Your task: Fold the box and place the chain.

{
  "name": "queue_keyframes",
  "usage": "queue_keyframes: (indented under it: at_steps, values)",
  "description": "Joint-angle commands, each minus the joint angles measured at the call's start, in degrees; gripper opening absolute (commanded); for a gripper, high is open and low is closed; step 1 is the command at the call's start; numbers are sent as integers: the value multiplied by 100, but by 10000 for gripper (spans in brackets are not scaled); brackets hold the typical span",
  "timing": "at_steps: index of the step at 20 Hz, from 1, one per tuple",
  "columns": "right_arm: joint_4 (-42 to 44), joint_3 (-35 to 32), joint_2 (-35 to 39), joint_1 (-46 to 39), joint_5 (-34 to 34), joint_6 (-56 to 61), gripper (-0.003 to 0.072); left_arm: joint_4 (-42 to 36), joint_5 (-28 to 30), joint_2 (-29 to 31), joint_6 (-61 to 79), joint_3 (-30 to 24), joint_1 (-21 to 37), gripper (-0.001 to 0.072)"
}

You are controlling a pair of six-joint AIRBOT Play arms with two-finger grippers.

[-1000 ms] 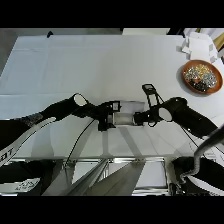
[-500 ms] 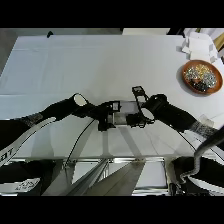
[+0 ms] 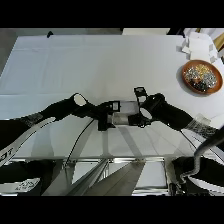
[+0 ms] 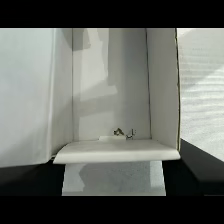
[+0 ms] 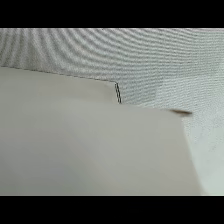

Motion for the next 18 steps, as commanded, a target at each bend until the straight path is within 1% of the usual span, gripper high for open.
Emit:
queue_keyframes:
  at_steps: [1,2,3,4,9,12,13,14,16,17,18]
  values:
    - [48,2,-22,4,-50,-4,34,-9,13,2,2,0,0,392]
    - [48,2,-22,4,-52,-2,52,-9,13,2,2,2,0,392]
    - [48,2,-22,4,-76,-2,177,-9,13,2,2,0,0,392]
    - [48,2,-22,4,-105,2,254,-9,13,2,2,2,0,392]
    - [44,0,-243,2,-151,120,254,-9,13,2,2,0,0,392]
    - [44,2,-306,2,-234,131,244,-9,11,2,2,0,0,392]
    - [37,2,-306,2,-229,129,182,-9,15,2,2,2,0,392]
    - [24,2,-306,2,-229,131,146,-9,13,2,2,2,0,392]
    - [22,2,-306,2,-232,131,145,-9,15,2,2,2,0,392]
    - [20,2,-306,2,-232,131,112,-9,13,2,2,2,0,392]
    - [11,0,-306,2,-240,131,33,-9,13,2,2,0,0,392]
